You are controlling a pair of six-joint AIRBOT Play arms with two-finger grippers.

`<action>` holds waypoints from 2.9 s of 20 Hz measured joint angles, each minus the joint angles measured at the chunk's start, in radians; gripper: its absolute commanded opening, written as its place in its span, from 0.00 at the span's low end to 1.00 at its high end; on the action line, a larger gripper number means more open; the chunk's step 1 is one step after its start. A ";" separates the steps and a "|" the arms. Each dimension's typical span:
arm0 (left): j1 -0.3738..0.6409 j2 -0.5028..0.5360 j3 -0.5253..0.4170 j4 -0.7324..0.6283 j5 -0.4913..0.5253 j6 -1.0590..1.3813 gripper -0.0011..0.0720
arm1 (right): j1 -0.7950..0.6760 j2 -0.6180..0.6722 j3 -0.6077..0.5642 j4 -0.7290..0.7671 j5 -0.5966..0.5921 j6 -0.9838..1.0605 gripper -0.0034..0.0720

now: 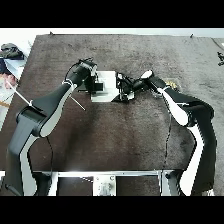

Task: Fold the box and place the chain.

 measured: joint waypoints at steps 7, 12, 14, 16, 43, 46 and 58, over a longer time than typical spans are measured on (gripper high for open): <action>0.000 0.007 0.004 -0.057 0.000 0.074 0.43 | -0.001 0.000 0.000 -0.003 0.005 -0.001 0.48; 0.000 0.026 0.012 -0.084 -0.011 0.100 0.43 | -0.001 0.000 0.000 -0.003 0.004 -0.001 0.48; 0.000 0.042 0.026 -0.093 -0.034 0.115 0.43 | -0.001 0.000 0.000 -0.002 0.004 -0.001 0.48; 0.002 0.063 0.034 -0.094 -0.061 0.133 0.43 | -0.001 0.000 0.000 -0.002 0.002 -0.001 0.48; 0.243 0.494 -0.574 -0.499 0.497 0.912 0.03 | -0.001 0.000 0.000 -0.001 0.001 0.000 0.48; 0.253 0.483 -0.582 -0.537 0.581 1.029 0.31 | -0.001 0.000 0.000 -0.001 0.001 0.000 0.48; 0.497 0.209 -0.570 -1.274 0.224 2.176 0.46 | -0.001 0.000 0.000 0.001 0.001 0.000 0.48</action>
